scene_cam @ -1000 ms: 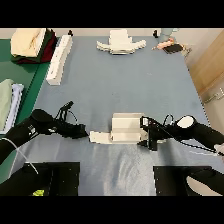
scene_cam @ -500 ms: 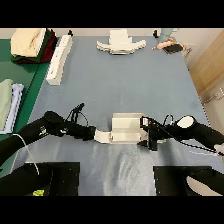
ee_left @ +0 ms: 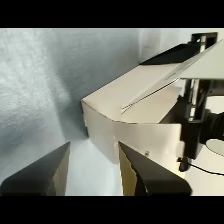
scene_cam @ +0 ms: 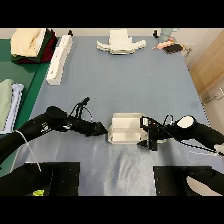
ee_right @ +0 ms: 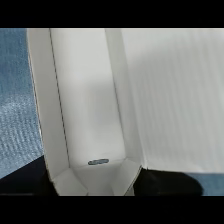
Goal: Fold the box.
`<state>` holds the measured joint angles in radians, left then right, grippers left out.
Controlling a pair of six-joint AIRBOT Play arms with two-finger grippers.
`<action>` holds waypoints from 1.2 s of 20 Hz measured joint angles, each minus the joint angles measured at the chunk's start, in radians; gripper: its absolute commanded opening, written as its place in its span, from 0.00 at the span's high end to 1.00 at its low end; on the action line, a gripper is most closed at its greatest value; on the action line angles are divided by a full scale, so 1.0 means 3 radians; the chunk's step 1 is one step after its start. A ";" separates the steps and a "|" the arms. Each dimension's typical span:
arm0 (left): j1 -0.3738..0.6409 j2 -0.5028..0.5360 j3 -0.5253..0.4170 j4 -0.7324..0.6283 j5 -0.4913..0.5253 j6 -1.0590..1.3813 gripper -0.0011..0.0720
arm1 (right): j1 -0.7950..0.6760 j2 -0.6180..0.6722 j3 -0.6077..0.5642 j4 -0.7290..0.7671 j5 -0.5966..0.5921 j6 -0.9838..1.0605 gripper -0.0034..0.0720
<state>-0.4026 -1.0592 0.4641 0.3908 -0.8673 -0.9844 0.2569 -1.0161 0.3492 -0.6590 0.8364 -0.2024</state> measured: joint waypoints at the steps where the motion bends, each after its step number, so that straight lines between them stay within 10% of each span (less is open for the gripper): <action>1: -0.0008 -0.0001 0.0015 -0.0039 -0.0003 0.0023 0.32 | 0.0000 0.0000 0.0000 0.0000 0.0000 0.0000 0.26; 15: -0.0470 -0.0229 0.0055 -0.0615 0.0306 0.0552 0.33 | 0.0000 0.0000 0.0000 0.0000 0.0000 0.0000 0.26; 24: -0.0970 -0.0191 0.0534 0.1039 0.0469 -0.1044 0.33 | 0.0000 -0.0001 0.0000 0.0000 0.0000 0.0000 0.26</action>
<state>-0.6937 -1.1164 0.6243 0.7025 -0.7265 -1.2976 0.2569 -1.0164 0.3492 -0.6590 0.8364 -0.2024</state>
